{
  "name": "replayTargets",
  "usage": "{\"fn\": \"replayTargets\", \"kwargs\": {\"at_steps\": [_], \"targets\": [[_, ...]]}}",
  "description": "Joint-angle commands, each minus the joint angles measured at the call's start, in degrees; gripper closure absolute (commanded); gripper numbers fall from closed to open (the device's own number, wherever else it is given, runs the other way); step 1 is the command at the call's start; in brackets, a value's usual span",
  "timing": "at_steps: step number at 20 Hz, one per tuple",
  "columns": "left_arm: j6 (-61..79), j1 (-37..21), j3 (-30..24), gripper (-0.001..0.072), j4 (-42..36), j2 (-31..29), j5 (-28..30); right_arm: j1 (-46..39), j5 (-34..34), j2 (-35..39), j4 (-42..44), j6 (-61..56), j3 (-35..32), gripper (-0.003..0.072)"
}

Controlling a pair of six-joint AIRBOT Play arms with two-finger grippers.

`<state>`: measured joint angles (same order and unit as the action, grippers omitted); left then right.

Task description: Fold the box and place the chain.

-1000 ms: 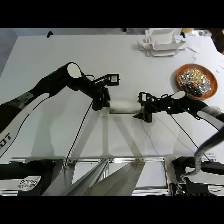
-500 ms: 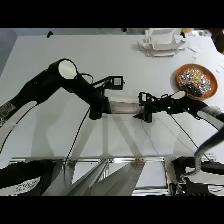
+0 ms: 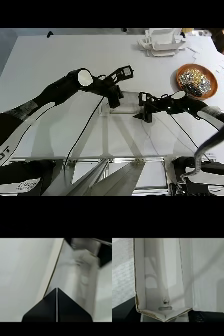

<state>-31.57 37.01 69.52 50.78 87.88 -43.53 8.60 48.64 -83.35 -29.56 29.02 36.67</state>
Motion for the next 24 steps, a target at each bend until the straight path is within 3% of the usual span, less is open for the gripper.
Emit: {"fn": "replayTargets", "kwargs": {"at_steps": [1,7,13,19,22,24], "targets": [[-3.7,-0.5,0.0,0.0704,0.2,2.5,10.0,0.0,0.0,0.0,0.0,0.0,0.0,0.0280],[-7.7,-1.4,0.0,0.0703,0.2,6.7,7.0,0.0,0.0,0.0,0.0,0.0,0.0,0.0280],[-7.4,-1.4,0.0,0.0704,2.2,1.8,3.1,0.0,0.0,0.0,0.0,0.0,0.0,0.0280],[-7.5,-1.4,0.0,0.0706,14.3,-8.9,-14.9,0.0,0.0,0.0,0.0,0.0,0.0,0.0280],[-7.5,-1.4,0.0,0.0703,17.2,-9.2,-22.3,0.0,0.0,0.0,0.0,0.0,0.0,0.0280],[-7.4,-1.4,0.0,0.0702,17.2,-8.2,-23.2,0.0,0.0,0.0,0.0,0.0,0.0,0.0280]]}}
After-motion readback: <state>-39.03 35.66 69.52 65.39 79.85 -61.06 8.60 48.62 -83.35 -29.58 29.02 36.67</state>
